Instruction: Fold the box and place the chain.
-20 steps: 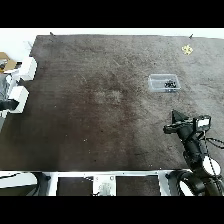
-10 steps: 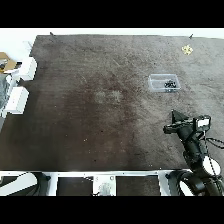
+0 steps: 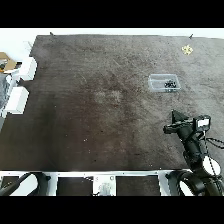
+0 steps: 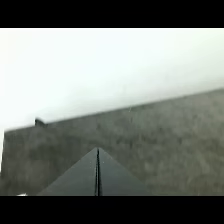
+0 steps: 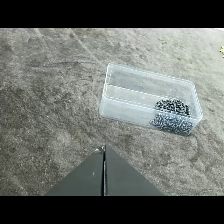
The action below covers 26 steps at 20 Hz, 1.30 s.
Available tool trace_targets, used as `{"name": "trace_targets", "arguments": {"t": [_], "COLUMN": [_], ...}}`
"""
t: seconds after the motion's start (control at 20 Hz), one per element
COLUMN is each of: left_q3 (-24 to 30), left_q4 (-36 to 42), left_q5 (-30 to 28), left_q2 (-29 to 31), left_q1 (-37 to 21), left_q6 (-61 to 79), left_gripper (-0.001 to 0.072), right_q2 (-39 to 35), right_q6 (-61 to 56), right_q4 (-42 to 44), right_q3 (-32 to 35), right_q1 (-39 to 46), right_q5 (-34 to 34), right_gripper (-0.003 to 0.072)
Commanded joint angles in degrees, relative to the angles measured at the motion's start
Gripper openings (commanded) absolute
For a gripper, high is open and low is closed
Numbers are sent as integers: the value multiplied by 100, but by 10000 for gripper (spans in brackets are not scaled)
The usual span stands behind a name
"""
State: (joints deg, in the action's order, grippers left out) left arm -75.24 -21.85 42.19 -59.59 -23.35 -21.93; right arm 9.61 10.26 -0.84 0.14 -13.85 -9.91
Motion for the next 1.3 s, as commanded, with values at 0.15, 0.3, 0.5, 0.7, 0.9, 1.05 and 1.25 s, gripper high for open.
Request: {"name": "trace_targets", "arguments": {"t": [0.15,0.3,0.5,0.7,0.9,1.05,1.25], "left_q3": [2081,3488,5344,6679,7125,7121,7121], "left_q4": [90,90,107,109,107,107,107], "left_q5": [-3161,-4140,-4546,-4756,-4887,-4907,-4911], "left_q2": [1788,2758,4221,5525,5919,5921,5921], "left_q1": [2024,2863,3519,3665,3663,3663,3663], "left_q6": [774,999,881,476,437,437,437], "left_gripper": [6,7,7,7,10,13,13], "right_q2": [-4,-4,-4,-4,-4,-4,-4], "right_q6": [2,2,2,0,0,2,2], "right_q4": [2,2,2,2,2,2,2], "right_q3": [2,2,2,2,2,2,2], "right_q1": [-2,-2,-2,-2,-2,-2,-2], "right_q5": [0,2,0,0,0,0,0], "right_gripper": [4,4,4,4,4,4,4]}}
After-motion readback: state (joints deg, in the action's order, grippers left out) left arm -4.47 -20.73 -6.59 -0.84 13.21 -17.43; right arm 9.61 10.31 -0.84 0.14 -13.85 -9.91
